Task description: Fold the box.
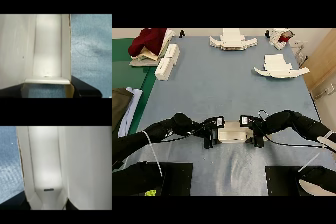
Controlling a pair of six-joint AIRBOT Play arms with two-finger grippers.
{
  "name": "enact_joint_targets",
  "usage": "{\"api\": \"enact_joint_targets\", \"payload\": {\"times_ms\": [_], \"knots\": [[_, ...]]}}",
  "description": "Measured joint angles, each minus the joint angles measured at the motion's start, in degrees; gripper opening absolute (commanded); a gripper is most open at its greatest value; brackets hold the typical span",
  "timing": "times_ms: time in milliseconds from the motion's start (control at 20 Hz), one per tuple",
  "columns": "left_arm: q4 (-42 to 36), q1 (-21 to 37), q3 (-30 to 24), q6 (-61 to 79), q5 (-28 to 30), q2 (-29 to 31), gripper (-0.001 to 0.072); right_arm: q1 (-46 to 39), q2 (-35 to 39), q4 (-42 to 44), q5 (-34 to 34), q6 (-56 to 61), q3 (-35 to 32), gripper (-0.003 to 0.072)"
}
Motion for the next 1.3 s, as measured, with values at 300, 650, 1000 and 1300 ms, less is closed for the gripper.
{"api": "enact_joint_targets", "payload": {"times_ms": [300,650,1000,1300], "knots": [[0.92,0.0,0.17,-0.37,-0.59,-0.15,0.0462,0.0,0.0,0.0,0.0,-0.02,0.0,0.05],[1.16,0.0,0.17,-0.42,-0.9,-0.15,0.0461,0.0,0.0,0.0,0.0,-0.04,0.02,0.05],[1.2,0.02,0.17,-0.44,-1.03,-0.15,0.0461,0.0,0.0,0.0,0.0,-0.02,0.02,0.05],[1.22,0.02,0.17,-0.5,-1.27,-0.15,0.0461,0.02,-0.02,0.02,-0.24,0.26,0.02,0.072]]}}
